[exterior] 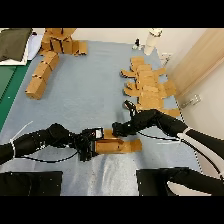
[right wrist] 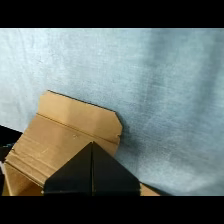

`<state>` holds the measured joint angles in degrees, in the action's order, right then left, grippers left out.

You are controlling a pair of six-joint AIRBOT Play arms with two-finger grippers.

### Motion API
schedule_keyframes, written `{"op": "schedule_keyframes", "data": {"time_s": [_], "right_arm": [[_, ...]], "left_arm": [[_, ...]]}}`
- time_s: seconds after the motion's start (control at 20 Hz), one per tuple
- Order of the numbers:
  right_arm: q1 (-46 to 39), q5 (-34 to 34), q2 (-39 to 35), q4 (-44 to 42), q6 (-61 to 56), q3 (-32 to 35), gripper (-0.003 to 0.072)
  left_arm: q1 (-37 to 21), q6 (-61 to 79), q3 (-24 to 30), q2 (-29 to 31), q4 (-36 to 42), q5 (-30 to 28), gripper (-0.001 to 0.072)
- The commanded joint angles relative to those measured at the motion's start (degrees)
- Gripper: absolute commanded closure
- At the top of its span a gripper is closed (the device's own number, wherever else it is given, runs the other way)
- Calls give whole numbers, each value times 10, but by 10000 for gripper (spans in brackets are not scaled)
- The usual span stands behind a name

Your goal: Fold the box.

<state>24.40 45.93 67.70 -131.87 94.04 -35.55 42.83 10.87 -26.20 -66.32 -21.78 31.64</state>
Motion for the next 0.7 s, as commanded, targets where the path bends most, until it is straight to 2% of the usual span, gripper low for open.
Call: {"op": "schedule_keyframes", "data": {"time_s": [0.0, 0.15, 0.3, 0.4, 0.45, 0.5, 0.6, 0.65], "right_arm": [[-1, 8, -17, 22, 25, -11, 682], [-1, 66, -110, 127, 18, -33, 683], [2, 189, -233, 247, 1, -32, 682], [4, 289, -285, 253, 92, -18, 681], [4, 315, -300, 238, 128, -3, 680], [4, 321, -310, 220, 160, 17, 645], [4, 291, -312, 222, 244, 54, 268], [4, 258, -306, 232, 287, 69, 180]], "left_arm": [[0, 0, 0, 0, 0, 0, 190], [0, 0, 0, 0, 0, 0, 190], [0, 0, 0, 0, 0, 0, 190], [0, 0, 0, 0, 0, 0, 190], [0, 0, 0, 0, 0, 0, 190], [0, 0, 0, 0, 0, 0, 190], [0, 0, 0, 0, 0, 0, 190], [0, 0, 0, 0, 0, 0, 190]]}}
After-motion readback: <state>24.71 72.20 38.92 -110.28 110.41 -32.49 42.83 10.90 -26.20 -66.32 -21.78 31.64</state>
